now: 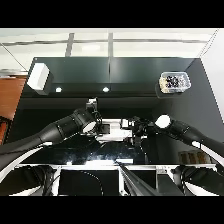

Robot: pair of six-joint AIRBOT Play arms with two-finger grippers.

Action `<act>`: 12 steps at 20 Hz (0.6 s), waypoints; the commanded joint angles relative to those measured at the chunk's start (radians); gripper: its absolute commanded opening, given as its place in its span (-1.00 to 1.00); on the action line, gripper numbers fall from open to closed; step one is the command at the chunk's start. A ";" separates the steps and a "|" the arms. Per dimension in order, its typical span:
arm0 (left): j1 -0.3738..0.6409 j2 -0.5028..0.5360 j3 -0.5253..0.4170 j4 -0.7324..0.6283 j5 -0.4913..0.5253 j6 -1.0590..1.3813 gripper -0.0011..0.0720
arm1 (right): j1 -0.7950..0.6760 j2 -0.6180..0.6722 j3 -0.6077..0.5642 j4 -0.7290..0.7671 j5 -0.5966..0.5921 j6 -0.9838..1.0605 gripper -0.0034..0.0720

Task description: Fold the box and place the chain.

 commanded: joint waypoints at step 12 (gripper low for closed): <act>-0.003 -0.017 0.001 0.011 -0.050 -0.006 -0.89 | 0.000 0.000 0.000 -0.001 0.000 0.000 0.35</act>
